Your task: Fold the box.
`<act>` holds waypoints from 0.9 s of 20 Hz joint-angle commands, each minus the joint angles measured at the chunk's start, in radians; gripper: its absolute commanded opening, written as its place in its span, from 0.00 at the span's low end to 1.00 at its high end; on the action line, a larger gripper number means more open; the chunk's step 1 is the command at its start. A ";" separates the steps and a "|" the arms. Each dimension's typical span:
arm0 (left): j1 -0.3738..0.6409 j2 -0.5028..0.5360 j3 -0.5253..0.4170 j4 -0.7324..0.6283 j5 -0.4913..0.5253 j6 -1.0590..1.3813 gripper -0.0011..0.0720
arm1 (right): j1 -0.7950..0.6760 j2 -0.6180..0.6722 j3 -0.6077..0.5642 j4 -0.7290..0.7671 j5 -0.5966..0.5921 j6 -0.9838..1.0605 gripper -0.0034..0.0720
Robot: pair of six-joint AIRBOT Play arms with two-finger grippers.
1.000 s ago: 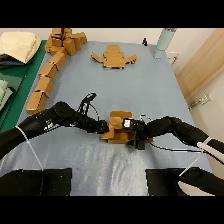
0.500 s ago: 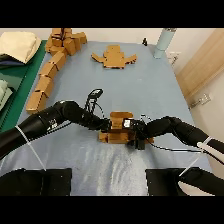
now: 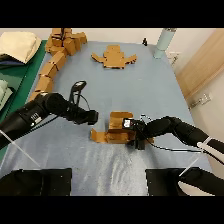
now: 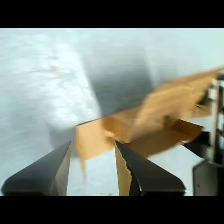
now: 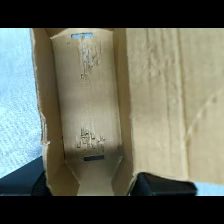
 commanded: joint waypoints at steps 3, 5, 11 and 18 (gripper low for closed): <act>0.134 0.022 -0.013 0.138 -0.106 -0.073 0.59 | 0.001 0.000 0.001 0.000 0.000 0.000 0.81; 0.134 0.020 -0.042 0.182 -0.119 -0.074 0.29 | 0.001 0.000 0.001 0.000 0.000 0.000 0.81; 0.119 -0.058 -0.158 -0.031 -0.011 0.050 0.03 | 0.001 0.000 0.001 0.000 0.000 0.000 0.81; 0.043 -0.173 -0.182 -0.190 0.101 0.143 0.03 | 0.001 0.000 0.001 0.000 0.000 0.000 0.81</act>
